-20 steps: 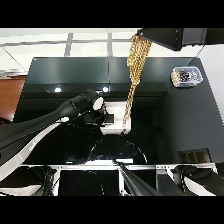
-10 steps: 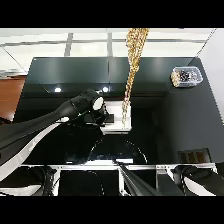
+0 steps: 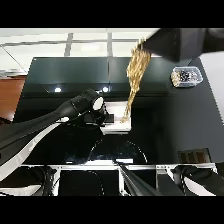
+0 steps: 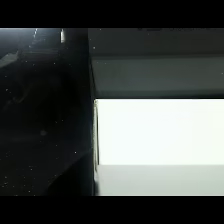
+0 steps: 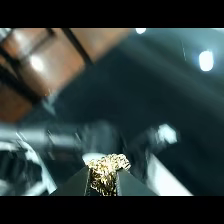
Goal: Fold the box and place the chain.
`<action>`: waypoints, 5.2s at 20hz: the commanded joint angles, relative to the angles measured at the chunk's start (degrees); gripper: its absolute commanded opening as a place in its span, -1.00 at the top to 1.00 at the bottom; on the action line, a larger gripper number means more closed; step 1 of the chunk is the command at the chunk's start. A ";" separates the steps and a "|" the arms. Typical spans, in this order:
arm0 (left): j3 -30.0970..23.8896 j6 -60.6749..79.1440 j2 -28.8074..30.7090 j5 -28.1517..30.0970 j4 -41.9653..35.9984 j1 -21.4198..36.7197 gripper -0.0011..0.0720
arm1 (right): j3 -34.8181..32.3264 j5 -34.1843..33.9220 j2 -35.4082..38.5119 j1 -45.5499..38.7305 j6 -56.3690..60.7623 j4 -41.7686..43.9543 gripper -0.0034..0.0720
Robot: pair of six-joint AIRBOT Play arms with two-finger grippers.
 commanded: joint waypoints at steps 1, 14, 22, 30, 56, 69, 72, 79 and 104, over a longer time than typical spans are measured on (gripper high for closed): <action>0.02 0.04 0.02 0.04 0.02 0.07 0.90 | -7.96 3.43 -0.04 0.46 1.75 -1.77 0.89; 0.02 0.04 0.00 0.13 0.04 0.07 0.90 | -35.12 -12.52 -0.83 3.17 4.74 -3.63 0.88; 0.02 0.04 0.00 0.85 0.04 0.07 0.90 | -45.20 -23.74 -3.93 6.95 5.03 -2.93 0.36; 0.02 0.02 -0.04 1.44 0.09 0.07 0.90 | -45.22 -11.19 0.35 -7.56 4.90 -17.44 0.36; -36.63 115.27 27.19 15.32 -37.81 12.98 -0.81 | -45.35 -13.29 1.70 -8.68 4.68 -22.03 0.36; -27.76 136.72 14.62 17.18 -44.22 20.72 -0.83 | -45.35 -13.05 1.70 -8.66 4.74 -21.99 0.36; -26.95 140.50 12.39 16.57 -44.98 20.28 -0.83 | -45.35 -14.01 1.70 -8.66 4.76 -21.79 0.36; -25.57 140.45 9.53 19.37 -45.64 19.91 -0.83 | -45.35 -14.86 1.70 -8.66 5.16 -21.75 0.38; -23.17 142.57 7.80 19.61 -46.62 16.61 -0.14 | -45.33 -35.52 -11.61 1.42 -11.76 -4.55 -0.75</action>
